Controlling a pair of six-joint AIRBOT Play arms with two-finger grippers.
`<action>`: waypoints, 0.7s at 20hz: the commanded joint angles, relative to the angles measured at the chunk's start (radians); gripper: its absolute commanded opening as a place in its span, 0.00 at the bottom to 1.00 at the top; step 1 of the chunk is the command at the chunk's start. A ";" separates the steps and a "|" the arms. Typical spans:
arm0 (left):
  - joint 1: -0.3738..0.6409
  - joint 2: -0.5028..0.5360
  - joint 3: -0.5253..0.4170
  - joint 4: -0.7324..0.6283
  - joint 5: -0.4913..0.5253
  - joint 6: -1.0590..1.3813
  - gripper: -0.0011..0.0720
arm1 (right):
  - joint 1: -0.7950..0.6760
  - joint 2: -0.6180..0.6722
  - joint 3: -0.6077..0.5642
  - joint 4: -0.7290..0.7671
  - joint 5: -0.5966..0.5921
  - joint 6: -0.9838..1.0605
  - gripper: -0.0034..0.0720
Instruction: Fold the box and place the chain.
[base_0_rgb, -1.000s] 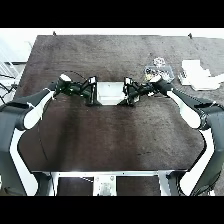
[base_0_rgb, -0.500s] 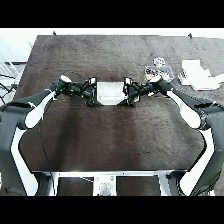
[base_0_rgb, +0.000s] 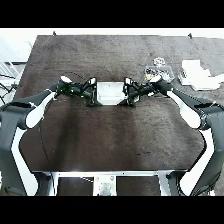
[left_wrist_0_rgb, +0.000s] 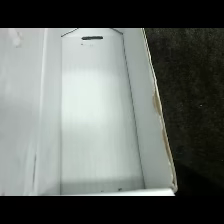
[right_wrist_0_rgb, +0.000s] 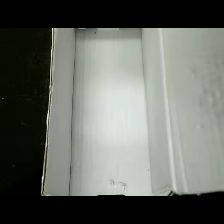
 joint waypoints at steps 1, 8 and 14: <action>-0.001 -0.001 0.000 0.000 0.003 0.000 0.91 | 0.001 0.000 0.000 0.000 0.000 0.000 0.83; -0.001 -0.001 0.000 0.001 0.023 -0.001 0.65 | 0.001 0.000 0.000 0.000 0.000 0.000 0.83; -0.001 -0.001 0.001 0.000 0.026 -0.008 0.65 | 0.001 0.000 0.000 0.000 0.000 0.000 0.83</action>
